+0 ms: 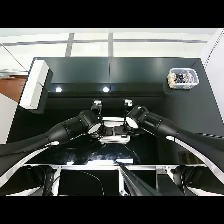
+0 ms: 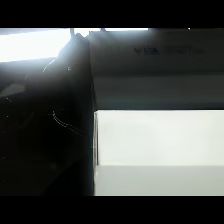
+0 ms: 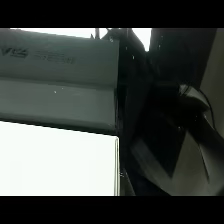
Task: Fold the box and place the chain.
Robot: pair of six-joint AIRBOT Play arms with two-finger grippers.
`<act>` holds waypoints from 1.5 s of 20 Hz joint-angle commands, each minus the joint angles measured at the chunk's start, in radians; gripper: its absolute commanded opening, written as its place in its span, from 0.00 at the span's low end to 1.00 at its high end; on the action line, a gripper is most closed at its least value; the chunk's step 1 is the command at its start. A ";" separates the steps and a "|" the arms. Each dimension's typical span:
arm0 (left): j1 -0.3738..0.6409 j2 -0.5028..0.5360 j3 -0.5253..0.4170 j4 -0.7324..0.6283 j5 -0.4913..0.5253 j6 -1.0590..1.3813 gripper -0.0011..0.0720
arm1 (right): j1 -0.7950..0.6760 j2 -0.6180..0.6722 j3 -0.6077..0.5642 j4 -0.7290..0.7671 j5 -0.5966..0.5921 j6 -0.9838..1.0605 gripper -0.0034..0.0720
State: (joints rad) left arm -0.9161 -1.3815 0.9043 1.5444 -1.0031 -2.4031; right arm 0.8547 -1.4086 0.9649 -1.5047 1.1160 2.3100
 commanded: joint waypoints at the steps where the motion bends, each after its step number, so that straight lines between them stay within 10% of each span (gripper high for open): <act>1: 0.001 0.000 0.001 -0.009 0.000 -0.002 0.06 | 0.000 0.012 0.001 0.000 0.014 -0.041 0.47; 12: 0.001 0.000 0.001 -0.009 0.000 -0.002 0.06 | -0.067 0.306 0.008 -0.138 0.093 -0.138 0.47; 19: 0.001 0.000 0.001 -0.008 0.000 -0.002 0.06 | -0.317 0.475 0.006 -0.505 0.159 -0.186 0.47; 25: 0.001 0.000 0.001 -0.009 0.001 -0.002 0.06 | -0.667 0.475 -0.020 -0.638 -0.230 -0.166 0.48; 27: 0.001 0.000 0.001 -0.008 0.002 -0.002 0.06 | -0.739 0.451 -0.023 -0.599 -0.394 -0.152 1.00; 30: 0.001 0.000 0.001 -0.012 0.004 -0.002 0.06 | -0.831 0.316 0.006 -0.546 -0.496 -0.148 1.00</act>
